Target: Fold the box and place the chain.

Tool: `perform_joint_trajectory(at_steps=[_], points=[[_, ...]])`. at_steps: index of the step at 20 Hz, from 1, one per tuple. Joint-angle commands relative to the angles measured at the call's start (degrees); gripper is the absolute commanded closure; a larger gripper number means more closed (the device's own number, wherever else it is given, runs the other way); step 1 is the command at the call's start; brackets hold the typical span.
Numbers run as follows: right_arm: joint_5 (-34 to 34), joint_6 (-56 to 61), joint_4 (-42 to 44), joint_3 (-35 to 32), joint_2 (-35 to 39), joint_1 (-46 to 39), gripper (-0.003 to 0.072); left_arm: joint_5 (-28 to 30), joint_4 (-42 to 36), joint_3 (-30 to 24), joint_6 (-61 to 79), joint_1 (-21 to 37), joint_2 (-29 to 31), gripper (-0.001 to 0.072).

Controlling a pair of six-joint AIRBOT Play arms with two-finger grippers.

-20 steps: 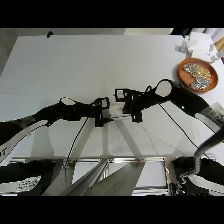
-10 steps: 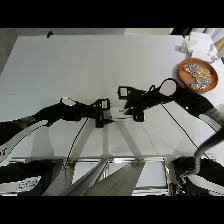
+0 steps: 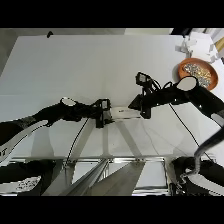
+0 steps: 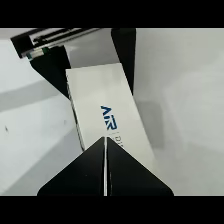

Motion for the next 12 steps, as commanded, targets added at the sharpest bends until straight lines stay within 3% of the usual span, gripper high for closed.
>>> perform_joint_trajectory(at_steps=[1, 4, 12], points=[[-1.4, -9.4, 14.6, -7.5, 0.1, -3.2, 0.0676, 0.1, 0.0, 0.0, 0.0, 0.1, 0.0, 0.0698], [-2.8, -12.1, 18.1, -10.6, -1.9, -3.4, 0.0676, 0.1, 0.0, 0.0, 0.0, 0.1, 0.0, 0.0698], [-2.1, -13.6, 15.5, -10.6, -7.9, -1.4, 0.0677, 0.1, 0.0, 0.0, 0.0, 0.1, 0.0, 0.0698]])
